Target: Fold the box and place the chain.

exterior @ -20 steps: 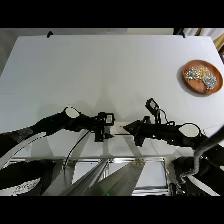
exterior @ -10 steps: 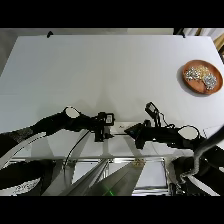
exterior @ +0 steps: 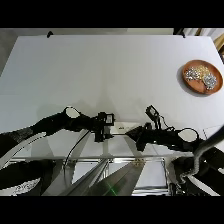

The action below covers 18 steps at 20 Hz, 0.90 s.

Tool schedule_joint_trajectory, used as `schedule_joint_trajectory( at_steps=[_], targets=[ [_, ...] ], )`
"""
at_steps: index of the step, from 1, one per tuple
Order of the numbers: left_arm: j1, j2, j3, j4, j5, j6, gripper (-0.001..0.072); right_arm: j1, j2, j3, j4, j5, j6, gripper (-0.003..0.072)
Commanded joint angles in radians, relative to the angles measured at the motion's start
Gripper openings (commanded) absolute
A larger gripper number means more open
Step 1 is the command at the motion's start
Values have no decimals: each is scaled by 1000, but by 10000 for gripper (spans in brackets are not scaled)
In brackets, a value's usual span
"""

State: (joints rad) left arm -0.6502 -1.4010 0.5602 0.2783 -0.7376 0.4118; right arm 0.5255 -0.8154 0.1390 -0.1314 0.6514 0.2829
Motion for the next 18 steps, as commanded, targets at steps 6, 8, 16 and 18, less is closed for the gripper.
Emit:
schedule_joint_trajectory(
  at_steps=[6,8,16,18],
  targets=[
    [1,1,0,-1,0,-1,31,1,-73,-11,2,-9,-4,14],
    [0,1,0,-1,0,-1,31,1,-60,-10,13,4,-4,14],
    [1,1,0,-1,0,-1,31,0,16,92,-7,3,1,14],
    [1,1,0,-1,0,-1,31,0,16,171,-62,1,51,14]
  ],
)
